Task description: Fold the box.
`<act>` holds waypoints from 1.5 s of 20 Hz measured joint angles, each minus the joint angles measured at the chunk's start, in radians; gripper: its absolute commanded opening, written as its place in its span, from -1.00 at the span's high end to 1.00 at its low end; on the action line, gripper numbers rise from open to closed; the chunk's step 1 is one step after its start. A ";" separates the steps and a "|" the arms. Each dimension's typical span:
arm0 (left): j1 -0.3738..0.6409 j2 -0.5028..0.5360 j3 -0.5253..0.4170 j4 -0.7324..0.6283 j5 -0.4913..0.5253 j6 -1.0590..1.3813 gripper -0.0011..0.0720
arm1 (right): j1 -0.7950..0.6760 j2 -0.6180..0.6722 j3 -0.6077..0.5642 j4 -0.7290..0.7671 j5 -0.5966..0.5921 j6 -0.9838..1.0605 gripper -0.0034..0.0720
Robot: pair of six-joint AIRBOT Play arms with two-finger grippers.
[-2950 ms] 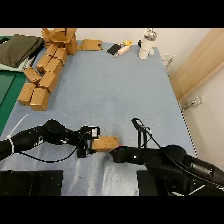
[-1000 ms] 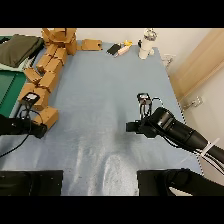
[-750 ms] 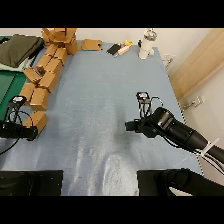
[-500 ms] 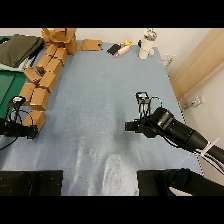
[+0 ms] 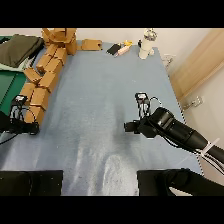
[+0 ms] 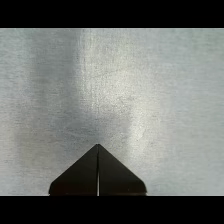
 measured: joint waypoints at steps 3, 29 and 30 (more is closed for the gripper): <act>0.000 -0.005 0.000 0.000 0.029 -0.002 -0.92 | 0.000 0.000 0.000 0.007 0.000 0.000 0.90; -0.597 -0.121 0.396 -0.507 -0.501 -0.349 0.95 | -0.084 -0.364 0.343 0.371 -0.031 -0.304 0.90; -0.642 -0.161 0.423 -0.514 -0.473 -0.351 0.95 | -0.087 -0.396 0.377 0.385 -0.034 -0.312 0.90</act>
